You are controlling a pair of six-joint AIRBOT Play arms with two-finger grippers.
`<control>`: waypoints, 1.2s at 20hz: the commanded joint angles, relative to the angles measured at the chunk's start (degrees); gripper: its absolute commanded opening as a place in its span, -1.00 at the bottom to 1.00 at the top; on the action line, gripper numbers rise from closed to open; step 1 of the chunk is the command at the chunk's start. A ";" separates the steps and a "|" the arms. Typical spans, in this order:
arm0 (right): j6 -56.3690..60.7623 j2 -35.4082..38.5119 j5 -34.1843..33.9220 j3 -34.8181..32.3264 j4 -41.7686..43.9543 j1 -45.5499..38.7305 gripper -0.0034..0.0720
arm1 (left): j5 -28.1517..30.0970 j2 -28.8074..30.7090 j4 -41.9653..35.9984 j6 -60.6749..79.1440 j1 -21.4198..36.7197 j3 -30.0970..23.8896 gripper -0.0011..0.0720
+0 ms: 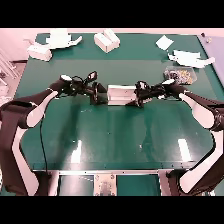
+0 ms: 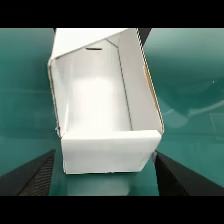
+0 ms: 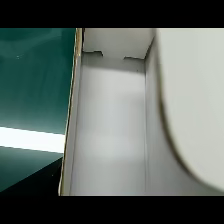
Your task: Fold the box and place the chain.
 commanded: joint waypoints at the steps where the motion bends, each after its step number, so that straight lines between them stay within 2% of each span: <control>1: -0.02 0.04 0.20 0.02 0.02 0.07 0.63 | -0.59 -0.81 -1.01 0.39 -0.42 0.17 1.00; 7: -0.02 0.04 0.20 0.02 0.02 0.07 0.63 | 0.92 -1.53 -0.94 2.99 -3.76 0.20 1.00; 13: -0.02 0.04 0.20 0.02 0.02 0.07 0.63 | 2.45 -1.53 -1.16 2.73 -3.93 0.59 1.00; 16: -0.02 0.04 0.20 0.02 0.02 0.07 0.63 | 7.48 -1.53 2.60 1.70 -4.35 1.51 0.99; 24: -0.02 0.04 0.20 0.02 0.02 0.07 0.63 | 8.00 -1.57 2.51 1.95 -4.50 1.51 0.99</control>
